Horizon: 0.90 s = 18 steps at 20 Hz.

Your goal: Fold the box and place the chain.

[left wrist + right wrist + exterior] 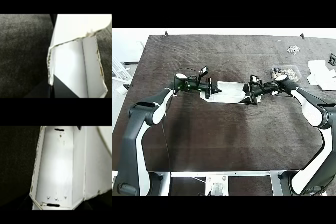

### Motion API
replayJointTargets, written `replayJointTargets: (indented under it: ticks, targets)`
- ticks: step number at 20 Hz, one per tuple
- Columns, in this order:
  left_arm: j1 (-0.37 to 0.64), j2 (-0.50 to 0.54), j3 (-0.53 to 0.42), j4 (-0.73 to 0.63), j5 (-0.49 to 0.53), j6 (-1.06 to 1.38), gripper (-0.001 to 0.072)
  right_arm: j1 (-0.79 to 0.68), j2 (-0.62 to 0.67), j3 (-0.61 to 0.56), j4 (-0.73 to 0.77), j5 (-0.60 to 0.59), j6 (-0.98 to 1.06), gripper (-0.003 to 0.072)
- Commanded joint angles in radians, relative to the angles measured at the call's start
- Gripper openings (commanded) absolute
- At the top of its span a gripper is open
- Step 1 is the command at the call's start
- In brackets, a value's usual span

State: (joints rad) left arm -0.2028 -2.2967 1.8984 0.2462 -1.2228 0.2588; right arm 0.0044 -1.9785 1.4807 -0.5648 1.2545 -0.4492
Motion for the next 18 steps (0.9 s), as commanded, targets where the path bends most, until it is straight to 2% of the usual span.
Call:
replayJointTargets:
  ticks: [1, 7, 11, 16, 18]
  targets:
    - [0.000, 0.000, 0.000, 0.000, 0.001, 0.000, 0.0019, 0.001, -0.008, 0.002, 0.016, 0.007, -0.008, 0.0637]
    - [0.000, 0.000, 0.000, 0.000, 0.000, 0.000, 0.0019, 0.001, -0.037, 0.057, 0.032, 0.008, -0.008, 0.0637]
    - [0.000, 0.000, 0.000, 0.000, 0.001, 0.000, 0.0019, 0.001, -0.069, 0.114, 0.011, 0.052, -0.004, 0.0636]
    - [0.000, 0.000, 0.000, 0.000, 0.001, 0.000, 0.0019, 0.007, -0.071, 0.119, -0.017, 0.062, 0.012, 0.0637]
    - [0.000, 0.000, 0.000, 0.000, 0.001, 0.001, 0.0019, 0.006, -0.070, 0.119, -0.019, 0.102, 0.049, 0.0637]
